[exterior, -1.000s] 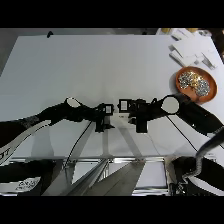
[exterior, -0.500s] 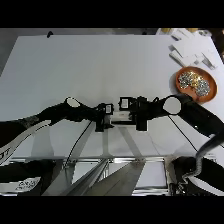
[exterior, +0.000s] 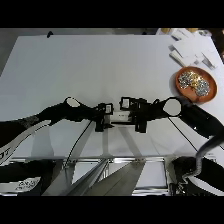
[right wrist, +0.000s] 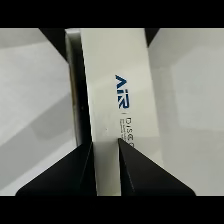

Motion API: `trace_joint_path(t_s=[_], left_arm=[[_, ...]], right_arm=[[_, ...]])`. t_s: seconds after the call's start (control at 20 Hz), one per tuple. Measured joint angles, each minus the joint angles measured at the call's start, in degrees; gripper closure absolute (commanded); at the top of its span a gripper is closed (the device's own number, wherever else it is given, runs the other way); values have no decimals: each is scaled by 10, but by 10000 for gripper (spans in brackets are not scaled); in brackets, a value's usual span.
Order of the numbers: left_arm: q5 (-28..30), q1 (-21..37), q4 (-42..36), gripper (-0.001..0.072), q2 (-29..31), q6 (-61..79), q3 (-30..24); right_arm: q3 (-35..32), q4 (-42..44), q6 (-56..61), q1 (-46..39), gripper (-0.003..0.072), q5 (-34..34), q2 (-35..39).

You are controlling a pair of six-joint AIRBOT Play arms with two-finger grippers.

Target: Fold the box and place the chain.

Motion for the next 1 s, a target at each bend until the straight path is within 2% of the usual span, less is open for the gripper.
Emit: trace_joint_path(t_s=[0.1, 0.2, 0.25, 0.55, 0.6, 0.65, 0.7, 0.75, 1.0], left_arm=[[-1, 0, 0, 599, 0, 0, 0], [-3, 0, 2, 599, 0, 1, 0], [-3, 0, 2, 599, 0, 1, 0], [-6, 0, 2, 599, 0, 2, 0], [-6, 0, 2, 599, 0, 2, 0], [-5, 0, 2, 599, 0, 1, 0], [-5, 0, 2, 599, 0, 1, 0], [-4, 0, 1, 599, 0, 1, 0], [-2, 0, 0, 599, 0, 0, 0]], right_arm=[[-6, 9, 0, 0, 469, 2, 0], [-10, 15, 0, 0, 301, 14, 0], [-10, 18, -1, 0, 268, 20, 1], [-13, 47, -2, 0, 280, 31, 25], [-13, 51, -2, 0, 333, 31, 29], [-13, 53, -3, 0, 480, 30, 32], [-13, 54, -3, 0, 588, 30, 34], [-13, 56, -3, 0, 633, 28, 35], [-13, 59, 0, 0, 646, 18, 21]])
